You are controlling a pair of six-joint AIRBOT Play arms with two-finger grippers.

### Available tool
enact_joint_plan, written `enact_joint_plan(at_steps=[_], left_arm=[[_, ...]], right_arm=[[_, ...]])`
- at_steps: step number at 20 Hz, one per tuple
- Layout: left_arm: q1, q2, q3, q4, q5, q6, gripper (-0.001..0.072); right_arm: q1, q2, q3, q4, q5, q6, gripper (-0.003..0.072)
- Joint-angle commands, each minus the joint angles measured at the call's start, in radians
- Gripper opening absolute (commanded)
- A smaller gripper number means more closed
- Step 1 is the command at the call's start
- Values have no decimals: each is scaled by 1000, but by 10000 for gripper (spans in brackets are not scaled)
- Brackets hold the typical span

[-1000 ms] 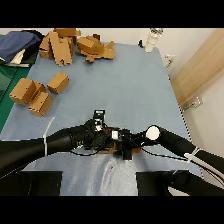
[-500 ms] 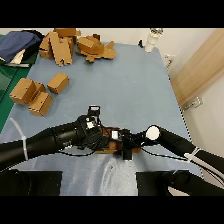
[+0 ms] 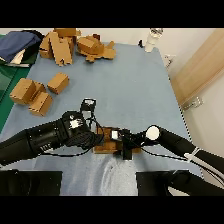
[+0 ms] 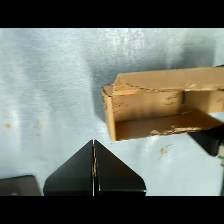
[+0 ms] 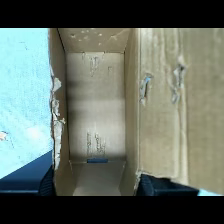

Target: Fold the box.

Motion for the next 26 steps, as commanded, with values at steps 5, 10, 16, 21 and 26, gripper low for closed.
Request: enact_joint_plan(at_steps=[5,10,16,21,26], left_arm=[[160,22,-26,-162,-19,652,12],[540,23,-91,-542,62,1339,13],[884,-14,-113,-911,56,1968,13],[920,-155,-111,-1097,90,2493,14],[882,-290,-110,-1138,153,2619,48]], right_arm=[[0,0,0,0,-1,0,479],[0,0,0,0,-2,0,479],[0,0,0,0,-2,0,479],[0,0,0,0,-2,0,479],[0,0,0,1,-3,0,479]])
